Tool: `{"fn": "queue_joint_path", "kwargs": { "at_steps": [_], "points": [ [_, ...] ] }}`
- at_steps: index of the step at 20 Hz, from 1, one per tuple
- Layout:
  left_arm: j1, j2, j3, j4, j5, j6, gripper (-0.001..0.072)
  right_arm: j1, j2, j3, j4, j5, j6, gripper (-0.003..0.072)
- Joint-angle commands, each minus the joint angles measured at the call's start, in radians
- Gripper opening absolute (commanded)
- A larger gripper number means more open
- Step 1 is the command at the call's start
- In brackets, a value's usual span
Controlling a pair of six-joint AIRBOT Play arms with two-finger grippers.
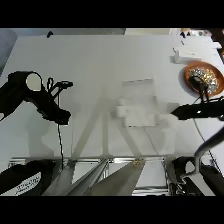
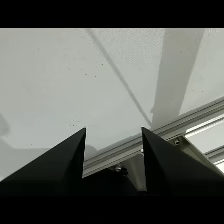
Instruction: Fold the box and place the chain.
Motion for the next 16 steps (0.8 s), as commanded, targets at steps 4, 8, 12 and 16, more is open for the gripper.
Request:
{"fn": "queue_joint_path", "kwargs": {
  "at_steps": [4,8,12,16],
  "points": [
    [0.0,0.001,0.0,-0.027,0.124,0.126,0.0391,0.222,0.19,-0.167,0.116,-0.05,0.09,0.0021],
    [-0.001,-0.007,0.0,-0.266,0.305,0.382,0.0391,0.295,0.19,-0.167,0.101,-0.055,0.128,0.0021],
    [-0.001,-0.047,-0.001,-0.515,0.346,0.597,0.0391,0.328,0.19,-0.167,0.101,-0.055,0.132,0.0021],
    [-0.001,-0.125,-0.001,-0.634,0.344,0.788,0.0391,0.329,0.19,-0.167,0.101,-0.055,0.132,0.0021]
  ]
}}
